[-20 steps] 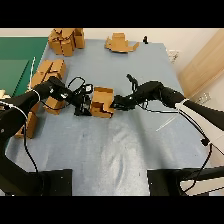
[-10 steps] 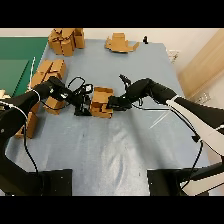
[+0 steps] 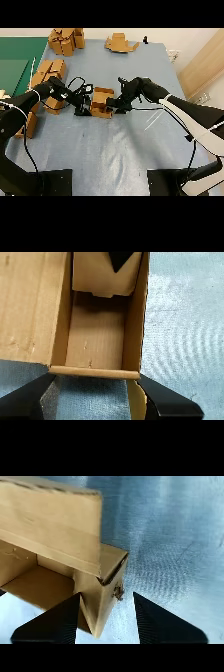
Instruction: Fold the box.
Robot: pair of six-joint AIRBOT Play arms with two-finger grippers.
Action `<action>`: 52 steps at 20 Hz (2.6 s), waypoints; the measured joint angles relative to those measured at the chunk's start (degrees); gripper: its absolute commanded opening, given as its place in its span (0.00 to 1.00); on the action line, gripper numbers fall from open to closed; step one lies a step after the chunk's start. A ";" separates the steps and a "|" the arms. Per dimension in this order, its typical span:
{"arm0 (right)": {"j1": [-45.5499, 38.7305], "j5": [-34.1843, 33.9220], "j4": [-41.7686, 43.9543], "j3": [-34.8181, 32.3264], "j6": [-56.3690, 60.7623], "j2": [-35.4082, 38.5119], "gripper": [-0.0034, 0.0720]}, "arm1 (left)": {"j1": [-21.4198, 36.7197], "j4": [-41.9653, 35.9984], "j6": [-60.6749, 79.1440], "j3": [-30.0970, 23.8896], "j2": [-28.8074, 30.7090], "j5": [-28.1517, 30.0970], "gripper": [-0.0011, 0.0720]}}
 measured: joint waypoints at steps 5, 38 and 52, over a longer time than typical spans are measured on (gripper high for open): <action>2.86 -0.61 -4.68 4.63 5.27 -2.99 0.76 | 0.00 0.00 -0.04 0.00 0.00 0.02 0.73; 11.98 -22.88 -22.88 32.70 24.11 -18.45 0.46 | 0.02 0.00 -0.46 0.02 0.07 0.31 0.73; 11.67 -25.46 -25.79 32.92 24.44 -18.75 0.51 | -0.07 -0.39 -0.79 -0.02 0.00 0.17 0.73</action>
